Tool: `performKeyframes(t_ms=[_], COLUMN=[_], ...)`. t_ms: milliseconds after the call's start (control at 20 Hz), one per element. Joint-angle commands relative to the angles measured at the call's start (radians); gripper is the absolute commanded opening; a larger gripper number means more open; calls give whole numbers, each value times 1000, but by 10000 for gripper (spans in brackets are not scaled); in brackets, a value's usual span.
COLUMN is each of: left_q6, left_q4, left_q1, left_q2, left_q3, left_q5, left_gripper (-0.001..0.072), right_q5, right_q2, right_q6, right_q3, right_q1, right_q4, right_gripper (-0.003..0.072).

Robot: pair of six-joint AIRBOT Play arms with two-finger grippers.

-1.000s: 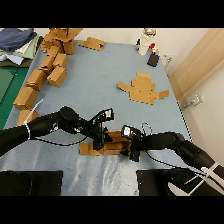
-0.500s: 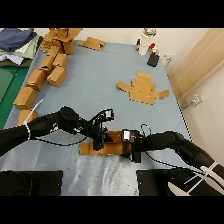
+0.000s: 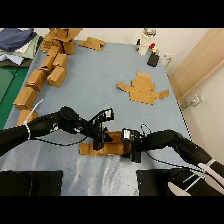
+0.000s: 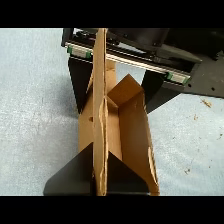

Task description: Fold the box.

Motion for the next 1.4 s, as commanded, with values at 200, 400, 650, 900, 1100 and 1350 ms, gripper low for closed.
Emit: performKeyframes(t_ms=[200,400,650,900,1100,1350], left_q6=[0,0,0,0,0,0], left_q4=[0,0,0,0,0,0], left_q1=[0,0,0,0,0,0], left_q2=[-1,-1,-1,-1,-1,-1], left_q3=[1,1,1,1,1,1], left_q5=[-1,-1,-1,-1,-1,-1], left_gripper=[11,11,11,11,11,11], right_q5=[3,10,15,33,31,30], right_q2=[-6,-39,-39,-59,-66,-66], right_q6=[-2,-2,-2,-2,-2,-2], right_q3=[-2,0,0,-1,0,0], right_q1=[-8,-7,-7,-6,8,18], right_q4=[2,5,5,-3,-2,-3], right_gripper=[696,696,615,614,506,500])
